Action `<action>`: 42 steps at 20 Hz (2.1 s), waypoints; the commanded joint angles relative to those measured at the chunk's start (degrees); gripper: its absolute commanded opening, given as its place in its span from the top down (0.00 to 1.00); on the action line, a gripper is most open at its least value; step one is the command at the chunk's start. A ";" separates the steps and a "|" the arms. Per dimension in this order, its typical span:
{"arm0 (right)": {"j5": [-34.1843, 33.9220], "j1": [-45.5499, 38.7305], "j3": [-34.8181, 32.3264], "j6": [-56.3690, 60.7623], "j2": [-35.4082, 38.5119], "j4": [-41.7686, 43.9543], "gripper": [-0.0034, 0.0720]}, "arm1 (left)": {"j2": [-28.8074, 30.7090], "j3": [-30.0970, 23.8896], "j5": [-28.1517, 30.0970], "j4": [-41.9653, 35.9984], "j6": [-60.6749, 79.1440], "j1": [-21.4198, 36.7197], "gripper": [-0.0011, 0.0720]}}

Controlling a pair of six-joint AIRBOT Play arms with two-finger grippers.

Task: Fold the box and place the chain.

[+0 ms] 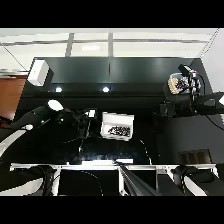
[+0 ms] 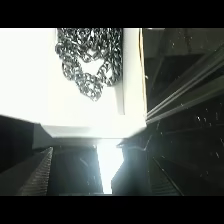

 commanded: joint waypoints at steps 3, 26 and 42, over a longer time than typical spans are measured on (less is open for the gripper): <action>-0.28 0.00 -0.02 0.13 0.04 0.02 0.59 | -1.55 1.25 2.23 -3.26 0.15 -2.91 0.00; -12.07 12.94 -0.31 -55.80 -22.18 9.94 0.07 | -1.70 1.33 4.72 -2.29 -4.79 -5.16 0.34; -11.06 20.20 -3.19 -67.38 -18.82 10.93 0.07 | -1.70 1.33 4.72 -2.27 -4.74 -5.18 0.34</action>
